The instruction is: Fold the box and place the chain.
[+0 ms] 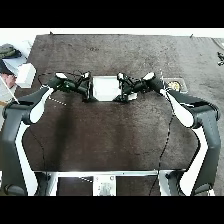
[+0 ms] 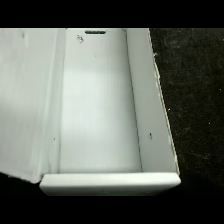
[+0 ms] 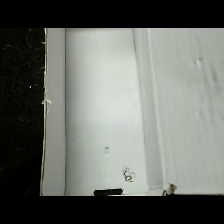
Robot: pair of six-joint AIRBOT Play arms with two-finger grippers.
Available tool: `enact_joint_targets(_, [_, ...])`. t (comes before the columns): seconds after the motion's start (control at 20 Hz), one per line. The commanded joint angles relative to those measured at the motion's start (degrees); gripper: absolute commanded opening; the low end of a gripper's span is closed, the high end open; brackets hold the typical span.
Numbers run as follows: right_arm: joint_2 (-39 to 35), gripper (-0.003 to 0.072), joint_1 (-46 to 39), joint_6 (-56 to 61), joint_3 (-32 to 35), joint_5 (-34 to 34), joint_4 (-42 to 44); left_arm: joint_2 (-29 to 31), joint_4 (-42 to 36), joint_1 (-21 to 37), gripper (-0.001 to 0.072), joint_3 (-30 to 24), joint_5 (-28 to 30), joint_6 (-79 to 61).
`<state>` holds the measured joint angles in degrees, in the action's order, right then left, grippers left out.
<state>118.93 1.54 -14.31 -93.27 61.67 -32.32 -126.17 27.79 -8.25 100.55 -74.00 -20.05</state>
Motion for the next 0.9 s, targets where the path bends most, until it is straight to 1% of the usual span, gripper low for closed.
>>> enact_joint_targets(0.0, [0.0,0.0393,0.04,-0.02,0.02,0.02,0.04,-0.02,0.22,-0.04,0.0626,-0.02,-0.57,0.07])
enact_joint_targets(0.35, [0.0,0.0393,0.04,-0.02,0.02,0.02,0.02,0.04,0.22,-0.04,0.063,0.0,-1.2,0.07])
enact_joint_targets(0.4, [0.0,0.0393,0.04,-0.02,0.02,0.0,0.02,0.04,0.2,-0.04,0.0692,0.0,-1.55,0.02])
enact_joint_targets(0.45, [0.0,0.0393,0.04,-0.02,0.02,0.0,0.02,0.04,0.17,-0.04,0.0714,0.0,-1.53,0.02])
enact_joint_targets(0.85, [0.0,0.0393,0.04,-0.02,0.02,0.02,0.02,0.07,-1.27,-0.04,0.0716,0.15,-1.95,0.04])
